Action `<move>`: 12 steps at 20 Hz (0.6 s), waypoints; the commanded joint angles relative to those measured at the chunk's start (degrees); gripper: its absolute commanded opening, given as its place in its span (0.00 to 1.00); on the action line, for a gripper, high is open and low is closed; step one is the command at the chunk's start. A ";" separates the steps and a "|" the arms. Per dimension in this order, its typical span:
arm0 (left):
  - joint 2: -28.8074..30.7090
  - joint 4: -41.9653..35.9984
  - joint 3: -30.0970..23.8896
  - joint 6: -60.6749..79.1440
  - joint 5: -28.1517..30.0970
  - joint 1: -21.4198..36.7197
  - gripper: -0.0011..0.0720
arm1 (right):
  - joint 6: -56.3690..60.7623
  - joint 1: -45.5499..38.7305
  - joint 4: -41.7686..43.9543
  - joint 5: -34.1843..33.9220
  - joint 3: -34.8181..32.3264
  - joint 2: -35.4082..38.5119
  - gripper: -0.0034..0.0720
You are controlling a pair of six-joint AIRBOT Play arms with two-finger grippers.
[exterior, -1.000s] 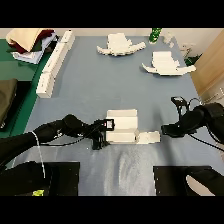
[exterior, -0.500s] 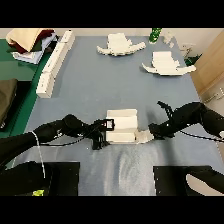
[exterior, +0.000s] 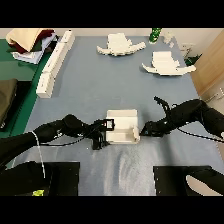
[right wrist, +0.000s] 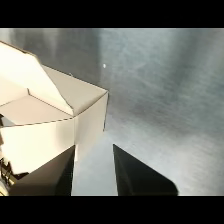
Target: Fold the box.
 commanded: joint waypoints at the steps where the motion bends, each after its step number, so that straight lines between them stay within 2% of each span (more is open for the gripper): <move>1: 0.02 0.02 0.02 0.00 0.04 0.02 0.53 | 0.00 0.87 0.20 0.20 0.90 0.61 0.56; 4: 0.02 0.02 0.02 0.00 0.02 0.02 0.53 | 0.00 4.28 0.20 1.05 0.90 0.61 0.56; 7: 0.02 0.02 0.02 0.00 0.02 0.02 0.53 | 5.07 9.62 -2.12 8.50 0.92 0.35 0.56; 9: 0.02 0.02 0.02 0.02 0.02 0.02 0.53 | 11.85 13.66 -6.99 11.93 1.77 -0.35 0.56; 12: 0.02 0.02 0.02 0.00 0.02 0.02 0.53 | 26.16 22.36 -20.52 12.26 5.11 -1.97 0.55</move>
